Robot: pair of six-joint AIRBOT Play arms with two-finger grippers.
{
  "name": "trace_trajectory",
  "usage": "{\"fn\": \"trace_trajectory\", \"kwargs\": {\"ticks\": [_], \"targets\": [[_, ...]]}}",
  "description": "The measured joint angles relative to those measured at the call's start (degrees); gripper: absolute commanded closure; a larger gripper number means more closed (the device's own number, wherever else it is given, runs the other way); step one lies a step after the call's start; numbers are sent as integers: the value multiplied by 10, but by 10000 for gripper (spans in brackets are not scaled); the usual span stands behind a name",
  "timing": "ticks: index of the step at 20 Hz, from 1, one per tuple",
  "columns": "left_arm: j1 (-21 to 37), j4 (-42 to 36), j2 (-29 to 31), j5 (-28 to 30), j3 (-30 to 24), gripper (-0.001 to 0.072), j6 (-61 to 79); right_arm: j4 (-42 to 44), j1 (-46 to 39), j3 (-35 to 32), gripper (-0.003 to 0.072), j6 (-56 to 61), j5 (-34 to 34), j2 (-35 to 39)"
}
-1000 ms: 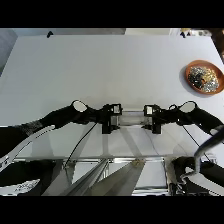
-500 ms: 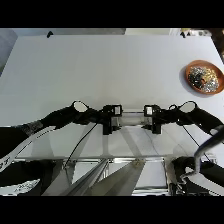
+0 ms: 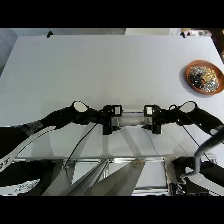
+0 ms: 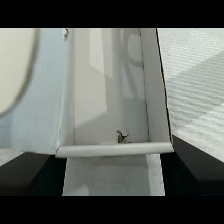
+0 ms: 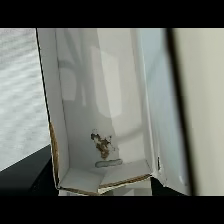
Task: Fold the box and place the chain.
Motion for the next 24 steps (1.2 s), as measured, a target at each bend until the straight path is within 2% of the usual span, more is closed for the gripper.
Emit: {"fn": "trace_trajectory", "kwargs": {"ticks": [2, 3, 4, 5, 12, 22, 23, 24], "targets": [[0, 0, 0, 0, 0, 500, 0, 1, 0, 0, 370, 2, 1, 0], [0, 0, 0, 0, 0, 500, 0, 2, 0, 0, 322, 4, 3, 0], [0, 0, 0, -1, 0, 500, 0, 2, 0, 0, 99, 4, 5, 0], [0, -2, 0, -5, 0, 500, 0, 3, 0, 0, -9, 9, 9, -1], [-1, 0, 0, -2, 0, 500, 0, -19, 0, 0, -10, 41, 15, 27], [-1, 0, 0, -3, 0, 500, 0, -200, 0, 0, 33, 197, 28, 159], [-1, 0, 0, -3, 0, 500, 0, -204, 0, 0, 45, 210, 28, 173], [-1, 0, 0, -3, 0, 500, 0, -204, 0, 0, 121, 223, 28, 187]]}}
